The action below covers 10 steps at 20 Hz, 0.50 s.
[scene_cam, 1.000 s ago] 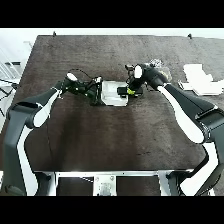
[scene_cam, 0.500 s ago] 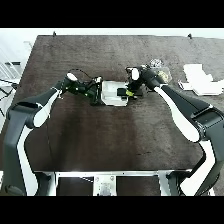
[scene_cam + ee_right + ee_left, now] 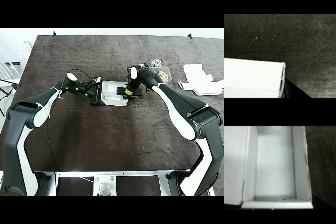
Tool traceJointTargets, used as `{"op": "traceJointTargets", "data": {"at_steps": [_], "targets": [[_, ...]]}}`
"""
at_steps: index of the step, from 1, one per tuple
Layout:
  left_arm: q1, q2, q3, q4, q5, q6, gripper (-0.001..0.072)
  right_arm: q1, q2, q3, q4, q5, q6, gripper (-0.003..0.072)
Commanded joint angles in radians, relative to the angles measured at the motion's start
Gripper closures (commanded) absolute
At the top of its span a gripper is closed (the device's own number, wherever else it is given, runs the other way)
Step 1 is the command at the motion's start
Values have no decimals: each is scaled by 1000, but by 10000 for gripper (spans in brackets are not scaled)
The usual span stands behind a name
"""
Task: Fold the box and place the chain.
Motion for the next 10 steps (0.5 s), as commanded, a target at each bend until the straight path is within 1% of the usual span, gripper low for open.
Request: {"op": "traceJointTargets", "data": {"at_steps": [1,2,3,5,8,9,10], "targets": [[0,1,0,0,0,0,252,1,-3,6,3,0,9,533],[0,1,0,0,0,0,252,1,-3,6,3,5,9,537],[0,1,0,0,0,0,253,2,-3,6,4,6,10,571],[0,1,0,0,0,0,252,5,-3,6,3,6,16,664],[0,1,0,0,0,0,252,6,-3,6,0,5,16,664],[0,1,0,0,0,0,252,6,-3,8,1,5,16,631],[0,1,0,0,0,0,252,6,-3,9,1,3,16,470]]}}
